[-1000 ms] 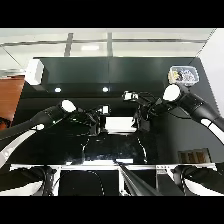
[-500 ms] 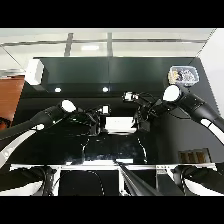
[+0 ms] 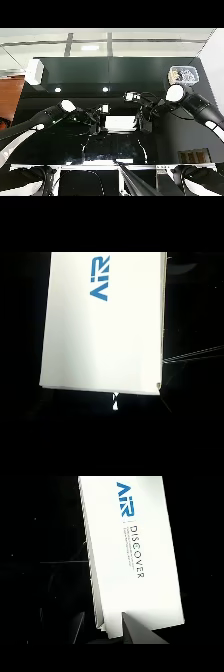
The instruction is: Fold the box and place the chain.
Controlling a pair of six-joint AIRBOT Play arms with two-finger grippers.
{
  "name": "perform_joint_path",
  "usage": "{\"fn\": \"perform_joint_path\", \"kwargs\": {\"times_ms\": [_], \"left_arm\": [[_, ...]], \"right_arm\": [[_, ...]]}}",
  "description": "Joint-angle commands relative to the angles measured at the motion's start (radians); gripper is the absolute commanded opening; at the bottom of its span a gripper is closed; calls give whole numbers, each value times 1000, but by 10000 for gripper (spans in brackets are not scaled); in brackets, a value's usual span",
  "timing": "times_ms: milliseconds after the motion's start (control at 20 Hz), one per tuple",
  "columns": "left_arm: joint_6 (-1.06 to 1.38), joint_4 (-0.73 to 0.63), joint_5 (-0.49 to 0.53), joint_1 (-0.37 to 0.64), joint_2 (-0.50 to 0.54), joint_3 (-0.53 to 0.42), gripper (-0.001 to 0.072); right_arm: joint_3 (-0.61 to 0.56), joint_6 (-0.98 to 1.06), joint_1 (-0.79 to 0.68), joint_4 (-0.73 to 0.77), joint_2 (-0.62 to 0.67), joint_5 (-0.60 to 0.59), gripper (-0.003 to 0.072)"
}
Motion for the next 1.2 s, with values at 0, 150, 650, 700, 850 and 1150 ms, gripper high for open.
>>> {"fn": "perform_joint_path", "kwargs": {"times_ms": [0, 150, 650, 700, 850, 1150], "left_arm": [[5, 2, -8, 0, 0, 0, 350], [-13, -5, 22, 0, 0, 1, 351], [-12, -5, 25, 0, 0, 1, 351], [-12, -5, 25, 0, 0, 1, 352], [-12, -5, 25, 0, 0, 1, 352], [-12, -5, 25, 0, 0, 1, 351]], "right_arm": [[2, 45, -6, 13, 25, -14, 264], [2, 240, -61, 110, 39, 26, 194], [-187, 501, -91, 616, 21, -97, 9], [-197, 516, -77, 617, 10, -146, 8], [-200, 537, -39, 616, -47, -200, 9], [-200, 537, -31, 616, -112, -217, 9]]}}
